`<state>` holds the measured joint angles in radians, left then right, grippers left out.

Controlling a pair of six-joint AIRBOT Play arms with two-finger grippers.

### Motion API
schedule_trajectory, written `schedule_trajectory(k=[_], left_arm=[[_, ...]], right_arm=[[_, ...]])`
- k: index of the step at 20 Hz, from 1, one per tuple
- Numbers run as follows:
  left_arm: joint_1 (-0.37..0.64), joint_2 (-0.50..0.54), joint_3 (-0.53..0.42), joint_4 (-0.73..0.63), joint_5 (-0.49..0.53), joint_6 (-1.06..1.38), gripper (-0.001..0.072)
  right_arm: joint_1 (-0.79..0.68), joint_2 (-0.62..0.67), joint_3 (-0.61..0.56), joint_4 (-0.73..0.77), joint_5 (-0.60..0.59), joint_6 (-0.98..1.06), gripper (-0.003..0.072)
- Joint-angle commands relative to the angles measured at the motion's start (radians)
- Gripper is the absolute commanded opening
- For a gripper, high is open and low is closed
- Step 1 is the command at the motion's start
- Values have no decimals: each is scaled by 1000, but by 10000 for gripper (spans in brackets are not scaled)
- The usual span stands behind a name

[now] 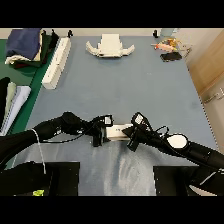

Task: Fold the box.

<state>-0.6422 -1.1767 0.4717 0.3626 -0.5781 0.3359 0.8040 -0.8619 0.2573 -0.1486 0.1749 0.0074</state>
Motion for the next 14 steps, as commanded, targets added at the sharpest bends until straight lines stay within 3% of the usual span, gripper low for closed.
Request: schedule_trajectory(k=[1, 7, 14], left_arm=[[0, 0, 1, 0, 0, 0, 519], [0, 0, 1, 0, 0, 0, 519], [0, 0, 1, 0, 0, 0, 519]], right_arm=[[1, -28, -12, 8, 18, 3, 6], [1, -18, -11, 19, 25, 3, 6], [0, 123, 43, 17, -41, 1, 6]])
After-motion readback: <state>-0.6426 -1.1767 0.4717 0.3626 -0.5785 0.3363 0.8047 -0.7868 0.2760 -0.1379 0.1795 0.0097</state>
